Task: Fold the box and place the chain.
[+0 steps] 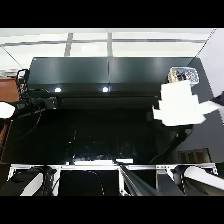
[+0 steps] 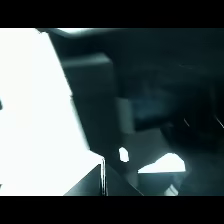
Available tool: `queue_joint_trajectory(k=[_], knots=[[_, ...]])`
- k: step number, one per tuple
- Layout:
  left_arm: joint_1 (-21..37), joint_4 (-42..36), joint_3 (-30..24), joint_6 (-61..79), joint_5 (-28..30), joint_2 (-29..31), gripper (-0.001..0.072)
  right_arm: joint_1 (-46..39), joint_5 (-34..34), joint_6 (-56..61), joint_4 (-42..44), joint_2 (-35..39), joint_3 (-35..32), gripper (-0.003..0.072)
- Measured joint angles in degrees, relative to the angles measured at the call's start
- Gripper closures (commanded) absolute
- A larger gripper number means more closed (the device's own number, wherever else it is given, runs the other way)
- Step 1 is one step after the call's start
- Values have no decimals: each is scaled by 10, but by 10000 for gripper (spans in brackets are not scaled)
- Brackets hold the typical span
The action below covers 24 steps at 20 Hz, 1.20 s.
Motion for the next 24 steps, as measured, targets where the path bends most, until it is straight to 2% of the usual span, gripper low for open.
queue_joint_trajectory(k=[5,9,12,15,19,24], knots=[[-6,-48,0,21,0,-10,4,157,-105,14,146,140,-207,671],[-55,-123,23,85,-34,-69,4,353,-241,17,261,183,-325,671],[-83,-152,73,95,-74,-146,6,476,-335,19,297,192,-360,670],[-77,-212,134,110,-137,-248,12,546,-389,23,311,196,-374,671],[-70,-299,187,141,-242,-362,12,579,-414,27,318,198,-380,670],[-107,-356,207,195,-291,-433,13,589,-415,29,322,198,-382,671]])
